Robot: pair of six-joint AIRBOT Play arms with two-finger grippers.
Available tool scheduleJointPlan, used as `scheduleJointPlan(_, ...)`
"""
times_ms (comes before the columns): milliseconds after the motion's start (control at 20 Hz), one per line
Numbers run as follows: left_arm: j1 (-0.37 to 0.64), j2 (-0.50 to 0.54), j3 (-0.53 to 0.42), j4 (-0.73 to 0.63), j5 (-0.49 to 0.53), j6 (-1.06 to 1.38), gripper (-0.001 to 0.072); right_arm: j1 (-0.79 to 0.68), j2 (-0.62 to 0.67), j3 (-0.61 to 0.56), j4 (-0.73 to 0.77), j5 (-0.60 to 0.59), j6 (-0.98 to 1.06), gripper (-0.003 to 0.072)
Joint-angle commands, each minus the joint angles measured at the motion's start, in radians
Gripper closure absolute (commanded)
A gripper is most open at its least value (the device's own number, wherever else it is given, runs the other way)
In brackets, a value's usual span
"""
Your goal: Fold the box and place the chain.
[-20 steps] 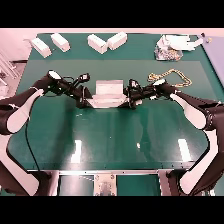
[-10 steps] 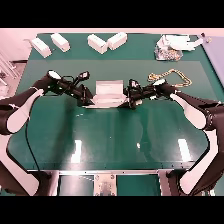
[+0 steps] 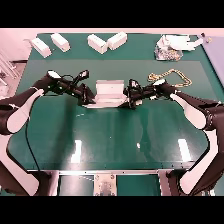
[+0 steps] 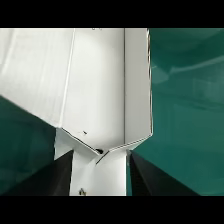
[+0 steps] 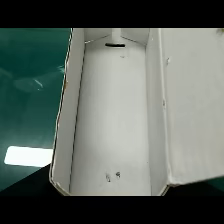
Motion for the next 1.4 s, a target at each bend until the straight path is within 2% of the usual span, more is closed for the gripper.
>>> scheduleJointPlan(0,-0.008,0.001,0.001,-0.009,0.008,0.016,0.0348,0.001,0.0,0.0,0.0,0.0,0.0,0.011)
scheduleJointPlan(50,-0.018,0.001,0.001,-0.006,0.004,0.039,0.0406,0.001,0.0,0.0,0.0,0.0,0.0,0.0111)
scheduleJointPlan(100,-0.032,0.001,0.001,-0.006,0.004,0.052,0.0412,0.001,0.0,0.0,0.0,0.0,0.0,0.0111)
scheduleJointPlan(250,-0.073,0.001,0.001,-0.005,0.032,0.066,0.0412,0.001,0.0,0.0,0.0,0.0,0.0,0.0111)
scheduleJointPlan(500,-0.074,0.0,0.001,-0.013,0.082,0.066,0.0408,0.001,0.0,0.0,0.0,0.0,0.0,0.0111)
scheduleJointPlan(600,-0.074,-0.007,-0.002,-0.048,0.097,0.065,0.0149,0.001,0.0,0.0,0.0,0.0,0.0,0.011)
scheduleJointPlan(800,-0.074,-0.017,-0.003,-0.05,0.12,0.065,0.014,0.001,0.0,0.0,0.0,0.0,0.0,0.0111)
scheduleJointPlan(850,-0.074,-0.017,-0.003,-0.052,0.125,0.061,0.0006,0.001,0.0,0.0,0.0,0.0,0.0,0.0111)
scheduleJointPlan(1350,-0.073,-0.017,-0.002,-0.05,0.126,0.065,-0.0006,0.001,0.0,0.0,0.0,0.0,0.0,0.0111)
